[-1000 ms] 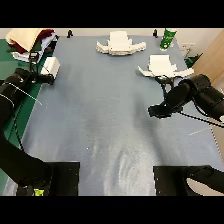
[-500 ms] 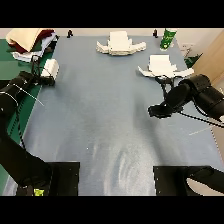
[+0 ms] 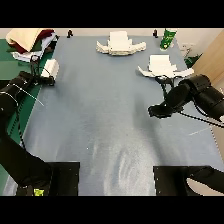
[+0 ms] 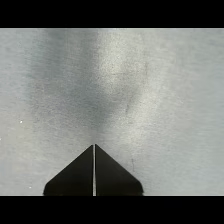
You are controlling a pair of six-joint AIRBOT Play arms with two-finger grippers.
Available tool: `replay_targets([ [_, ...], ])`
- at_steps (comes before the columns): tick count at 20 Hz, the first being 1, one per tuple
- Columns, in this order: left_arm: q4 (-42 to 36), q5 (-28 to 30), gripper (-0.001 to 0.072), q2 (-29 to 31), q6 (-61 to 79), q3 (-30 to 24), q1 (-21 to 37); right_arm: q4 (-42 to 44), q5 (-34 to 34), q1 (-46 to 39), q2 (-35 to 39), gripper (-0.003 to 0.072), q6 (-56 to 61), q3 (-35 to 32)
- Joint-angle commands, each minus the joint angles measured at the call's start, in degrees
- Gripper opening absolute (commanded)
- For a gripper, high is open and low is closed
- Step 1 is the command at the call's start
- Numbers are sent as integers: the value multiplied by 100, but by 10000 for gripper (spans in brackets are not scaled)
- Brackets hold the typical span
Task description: Fold the box.
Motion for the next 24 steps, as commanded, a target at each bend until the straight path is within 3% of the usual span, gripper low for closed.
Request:
replay_targets([
  [1,20,-79,703,15,-22,4,2,9,0,0,0,16,0,4],
  [5,299,-793,703,374,-22,4,177,9,2,0,0,16,0,4],
  [12,1580,-3053,701,1670,-575,4,448,9,0,0,0,16,0,4],
  [13,1598,-3421,671,1849,-822,4,461,9,0,0,0,16,0,4],
  [14,1598,-3818,469,2037,-1071,4,466,9,0,0,0,16,0,4],
  [15,1593,-4186,193,2201,-1217,4,463,9,2,0,0,16,0,4],
  [16,1585,-4542,13,2365,-1252,4,452,9,2,0,0,16,0,4],
  [21,1399,-5584,8,2916,-2205,-70,83,9,0,0,0,16,0,4],
  [24,1401,-5287,8,3591,-2507,-710,-671,9,0,0,0,16,0,4],
])
